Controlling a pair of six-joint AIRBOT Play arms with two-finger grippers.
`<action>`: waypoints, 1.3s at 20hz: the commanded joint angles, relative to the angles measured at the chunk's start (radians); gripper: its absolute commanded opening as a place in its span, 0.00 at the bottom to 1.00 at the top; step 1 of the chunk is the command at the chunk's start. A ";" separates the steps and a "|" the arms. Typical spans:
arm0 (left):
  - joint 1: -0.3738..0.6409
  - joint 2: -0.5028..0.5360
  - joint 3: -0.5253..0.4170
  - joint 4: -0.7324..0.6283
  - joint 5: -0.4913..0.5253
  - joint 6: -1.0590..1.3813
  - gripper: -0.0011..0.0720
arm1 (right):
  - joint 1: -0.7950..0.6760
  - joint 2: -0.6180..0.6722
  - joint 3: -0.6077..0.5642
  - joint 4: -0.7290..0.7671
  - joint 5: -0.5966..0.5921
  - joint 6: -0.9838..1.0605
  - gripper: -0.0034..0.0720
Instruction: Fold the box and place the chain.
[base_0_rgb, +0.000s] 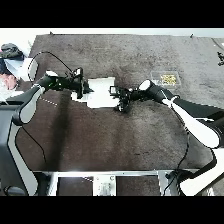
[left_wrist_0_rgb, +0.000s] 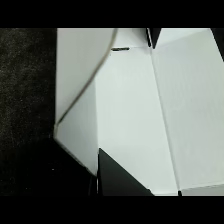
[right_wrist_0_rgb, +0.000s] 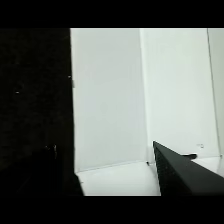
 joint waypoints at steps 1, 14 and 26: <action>0.001 0.000 0.000 0.000 0.000 0.000 0.03 | -0.008 0.022 -0.003 0.061 -0.057 -0.010 0.99; 0.001 0.000 0.000 0.000 0.000 0.000 0.03 | -0.099 -0.055 0.174 0.159 0.068 -0.042 0.99; 0.001 0.000 0.000 0.000 0.000 0.000 0.03 | -0.136 -0.097 0.220 0.164 0.167 -0.036 0.98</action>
